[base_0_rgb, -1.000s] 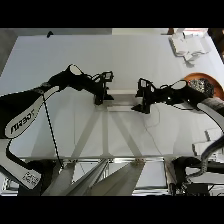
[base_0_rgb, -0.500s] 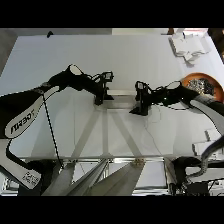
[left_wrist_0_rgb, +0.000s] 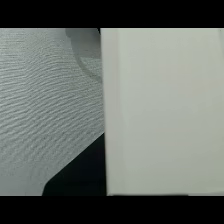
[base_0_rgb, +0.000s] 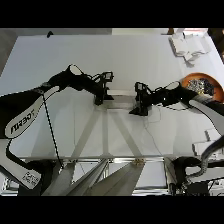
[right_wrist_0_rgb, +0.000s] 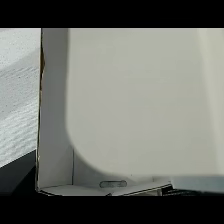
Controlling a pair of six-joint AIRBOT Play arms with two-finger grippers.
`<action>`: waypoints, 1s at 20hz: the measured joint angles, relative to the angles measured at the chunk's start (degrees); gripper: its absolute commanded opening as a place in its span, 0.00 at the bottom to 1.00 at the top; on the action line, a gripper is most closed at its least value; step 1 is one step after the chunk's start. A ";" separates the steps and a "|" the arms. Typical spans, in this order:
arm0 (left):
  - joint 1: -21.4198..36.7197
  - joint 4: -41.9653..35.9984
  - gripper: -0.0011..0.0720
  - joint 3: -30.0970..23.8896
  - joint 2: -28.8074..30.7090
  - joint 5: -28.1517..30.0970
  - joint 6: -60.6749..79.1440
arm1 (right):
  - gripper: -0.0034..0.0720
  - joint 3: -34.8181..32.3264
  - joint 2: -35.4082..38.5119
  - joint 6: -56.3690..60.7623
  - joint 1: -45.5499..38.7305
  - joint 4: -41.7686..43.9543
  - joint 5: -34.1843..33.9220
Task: Fold the box and place the chain.
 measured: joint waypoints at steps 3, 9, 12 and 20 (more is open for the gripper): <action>0.00 0.00 0.03 0.00 0.00 0.02 0.00 | 0.96 0.00 0.00 -0.02 0.00 0.02 0.00; 0.00 0.00 0.03 0.00 0.00 0.00 0.02 | 0.69 0.02 -0.02 0.02 0.00 0.24 0.46; 0.00 0.02 0.03 0.00 0.00 0.00 0.02 | 0.70 0.04 -0.02 0.02 0.00 0.17 0.68; -0.02 0.02 0.03 0.00 0.00 -0.04 0.00 | 0.70 0.04 -0.02 0.00 0.00 0.04 1.07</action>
